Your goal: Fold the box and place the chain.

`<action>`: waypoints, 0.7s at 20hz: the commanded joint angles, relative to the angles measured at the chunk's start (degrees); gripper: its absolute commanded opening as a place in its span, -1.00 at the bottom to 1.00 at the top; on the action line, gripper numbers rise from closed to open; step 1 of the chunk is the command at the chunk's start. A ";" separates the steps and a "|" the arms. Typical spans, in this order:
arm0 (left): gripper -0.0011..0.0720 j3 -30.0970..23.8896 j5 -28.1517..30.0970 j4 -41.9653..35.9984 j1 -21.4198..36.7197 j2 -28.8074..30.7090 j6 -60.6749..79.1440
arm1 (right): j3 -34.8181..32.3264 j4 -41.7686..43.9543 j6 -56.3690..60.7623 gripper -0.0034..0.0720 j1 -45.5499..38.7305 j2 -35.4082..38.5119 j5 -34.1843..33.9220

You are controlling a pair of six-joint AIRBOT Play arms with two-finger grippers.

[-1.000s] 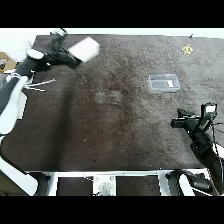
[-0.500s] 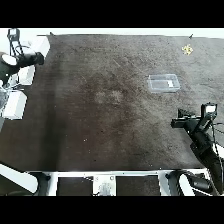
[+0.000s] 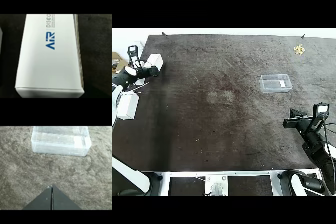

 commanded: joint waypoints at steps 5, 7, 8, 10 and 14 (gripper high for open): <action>-0.95 -5.51 8.20 8.04 0.02 -0.70 -10.73 | -0.04 0.02 0.02 -0.90 -0.04 0.02 0.02; -0.95 -5.55 8.44 8.00 0.02 -0.72 -8.72 | -0.04 0.02 0.02 -0.90 -0.04 0.02 0.02; -0.95 -5.55 8.26 8.00 0.02 -0.72 -8.52 | -0.04 0.02 0.02 -0.90 -0.04 0.02 0.02; -0.94 -5.57 6.99 7.98 0.02 -0.70 -8.55 | -0.04 0.02 0.04 -0.90 -0.04 0.02 0.02; -0.94 -5.55 3.02 8.07 0.04 -0.70 -6.27 | -0.04 0.02 0.02 -0.90 -0.04 0.02 0.00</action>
